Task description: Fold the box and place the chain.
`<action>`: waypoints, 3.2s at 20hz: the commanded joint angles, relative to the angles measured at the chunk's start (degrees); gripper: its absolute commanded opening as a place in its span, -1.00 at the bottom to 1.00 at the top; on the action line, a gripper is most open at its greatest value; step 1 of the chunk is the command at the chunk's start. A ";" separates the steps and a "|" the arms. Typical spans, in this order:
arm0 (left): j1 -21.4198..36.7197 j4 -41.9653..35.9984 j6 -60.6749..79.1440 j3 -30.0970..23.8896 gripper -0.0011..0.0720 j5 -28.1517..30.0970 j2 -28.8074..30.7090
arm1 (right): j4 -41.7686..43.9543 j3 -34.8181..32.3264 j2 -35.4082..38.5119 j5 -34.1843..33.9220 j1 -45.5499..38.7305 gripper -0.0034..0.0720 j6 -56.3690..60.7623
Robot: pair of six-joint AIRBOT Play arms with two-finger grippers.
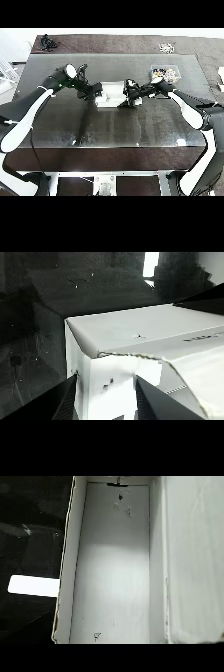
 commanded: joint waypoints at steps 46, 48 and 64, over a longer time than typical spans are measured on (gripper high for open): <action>-8.74 24.46 -12.83 29.64 0.17 -28.28 -18.21 | 0.02 0.02 -0.02 0.02 0.02 0.57 0.00; -8.85 24.50 -12.85 30.03 0.17 -28.46 -18.62 | 0.02 0.02 -0.02 0.02 0.04 0.57 0.00; -8.37 21.99 -12.81 30.23 0.48 -29.16 -17.77 | 0.02 0.02 -0.02 0.02 0.04 0.58 0.00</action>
